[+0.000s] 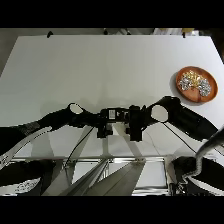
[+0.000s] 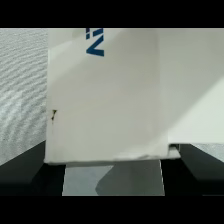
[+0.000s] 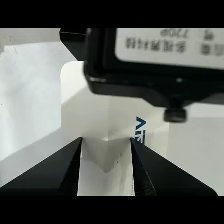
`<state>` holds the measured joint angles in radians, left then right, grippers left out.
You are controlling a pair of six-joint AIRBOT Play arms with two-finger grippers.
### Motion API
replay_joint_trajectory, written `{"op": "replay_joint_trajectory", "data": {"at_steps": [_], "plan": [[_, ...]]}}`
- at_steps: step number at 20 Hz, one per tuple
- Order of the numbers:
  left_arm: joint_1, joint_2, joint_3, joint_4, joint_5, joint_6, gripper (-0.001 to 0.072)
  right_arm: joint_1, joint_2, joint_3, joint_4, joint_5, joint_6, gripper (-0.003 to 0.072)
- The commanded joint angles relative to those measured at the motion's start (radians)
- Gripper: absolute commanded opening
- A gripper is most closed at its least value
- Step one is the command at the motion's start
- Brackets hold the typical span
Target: Fold the box and place the chain.
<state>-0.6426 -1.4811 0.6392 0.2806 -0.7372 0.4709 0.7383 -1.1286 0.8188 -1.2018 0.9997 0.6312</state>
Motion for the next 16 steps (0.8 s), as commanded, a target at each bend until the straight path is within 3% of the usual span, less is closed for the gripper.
{"op": "replay_joint_trajectory", "data": {"at_steps": [1, 7, 12, 16], "plan": [[0.000, 0.001, 0.000, 0.000, 0.000, 0.000, 0.0334, 0.003, 0.002, -0.002, -0.057, -0.040, 0.050, 0.0334], [0.000, 0.001, 0.000, 0.000, 0.000, 0.000, 0.0334, 0.003, 0.002, -0.002, -0.063, -0.043, 0.053, 0.0148], [0.000, 0.001, 0.000, 0.000, 0.000, 0.000, 0.0334, 0.003, 0.002, -0.004, -0.063, -0.048, 0.053, 0.0150], [0.000, 0.001, 0.000, 0.000, 0.000, 0.000, 0.0334, 0.003, 0.002, -0.027, -0.039, -0.043, 0.053, 0.0201]]}}
